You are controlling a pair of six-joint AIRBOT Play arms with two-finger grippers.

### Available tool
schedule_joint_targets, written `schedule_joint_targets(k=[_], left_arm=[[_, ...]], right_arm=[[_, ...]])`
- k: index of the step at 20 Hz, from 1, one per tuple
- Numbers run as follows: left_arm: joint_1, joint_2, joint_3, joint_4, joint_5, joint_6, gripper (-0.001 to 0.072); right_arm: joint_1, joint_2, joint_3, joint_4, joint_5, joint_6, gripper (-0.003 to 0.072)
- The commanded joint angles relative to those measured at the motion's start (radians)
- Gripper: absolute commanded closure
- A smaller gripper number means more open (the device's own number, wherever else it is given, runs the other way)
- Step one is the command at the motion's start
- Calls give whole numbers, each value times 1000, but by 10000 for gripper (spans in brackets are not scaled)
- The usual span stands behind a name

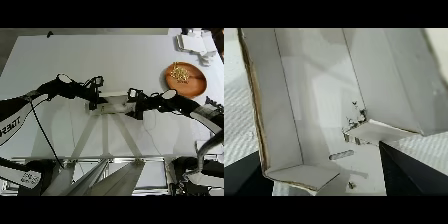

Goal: Fold the box and place the chain.

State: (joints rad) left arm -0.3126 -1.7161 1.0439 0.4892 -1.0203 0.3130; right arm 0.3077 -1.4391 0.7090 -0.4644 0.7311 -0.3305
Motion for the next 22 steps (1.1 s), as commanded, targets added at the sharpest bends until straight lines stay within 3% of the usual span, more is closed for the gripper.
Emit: schedule_joint_targets(k=[1,6,22], left_arm=[[-1,-1,0,0,-1,1,702],[-1,-1,0,0,0,1,702],[-1,-1,0,0,-1,1,702]], right_arm=[[-13,-26,30,-15,43,42,-18],[-13,-22,30,-134,40,231,-18],[-42,-60,127,-150,106,177,-14]])
